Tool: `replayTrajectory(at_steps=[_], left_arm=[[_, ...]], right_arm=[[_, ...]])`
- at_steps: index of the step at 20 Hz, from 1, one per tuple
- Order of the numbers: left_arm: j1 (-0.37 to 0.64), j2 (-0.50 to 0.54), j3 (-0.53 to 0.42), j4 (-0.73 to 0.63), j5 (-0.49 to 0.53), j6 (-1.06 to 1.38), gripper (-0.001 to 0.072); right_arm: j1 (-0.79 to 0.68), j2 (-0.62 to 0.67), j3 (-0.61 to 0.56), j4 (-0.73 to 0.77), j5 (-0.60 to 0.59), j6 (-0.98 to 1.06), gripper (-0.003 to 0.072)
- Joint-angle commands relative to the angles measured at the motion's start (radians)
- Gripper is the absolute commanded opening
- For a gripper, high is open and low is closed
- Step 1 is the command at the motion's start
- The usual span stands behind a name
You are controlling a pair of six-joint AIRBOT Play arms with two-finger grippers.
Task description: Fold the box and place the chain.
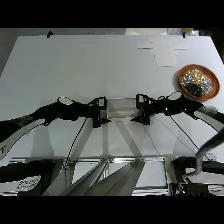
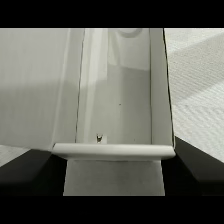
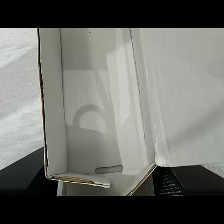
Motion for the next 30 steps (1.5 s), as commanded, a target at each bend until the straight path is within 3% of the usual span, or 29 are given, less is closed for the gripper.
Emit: replayTrajectory(at_steps=[1, 7, 8, 9, 14, 18, 27, 30], left_arm=[[0.000, 0.000, 0.001, 0.000, 0.003, 0.000, 0.0014], [0.000, 0.000, 0.001, 0.000, 0.003, 0.000, 0.0014], [0.000, 0.000, 0.001, 0.000, 0.003, 0.000, 0.0014], [0.000, 0.000, 0.001, 0.000, 0.003, 0.000, 0.0014], [-0.001, 0.000, 0.001, 0.000, 0.003, 0.000, 0.0014], [-0.001, 0.000, 0.001, 0.000, 0.003, 0.000, 0.0014], [-0.002, 0.000, 0.001, 0.000, 0.002, 0.000, 0.0014], [-0.002, 0.000, 0.001, 0.000, 0.002, 0.000, 0.0014]], right_arm=[[0.001, 0.000, 0.000, 0.000, 0.002, 0.000, 0.0399], [0.001, 0.000, 0.000, 0.003, 0.009, 0.007, 0.0399], [0.001, 0.000, 0.000, -0.011, 0.016, 0.011, 0.0475], [0.001, 0.000, 0.000, -0.016, 0.018, 0.011, 0.0719], [0.001, 0.058, 0.000, -0.109, 0.025, 0.148, 0.0704], [0.001, 0.144, 0.000, -0.292, 0.060, 0.331, 0.0695], [0.001, 0.439, 0.000, -0.580, 0.161, 0.705, 0.0631], [0.001, 0.553, 0.000, -0.497, 0.167, 0.857, 0.0384]])
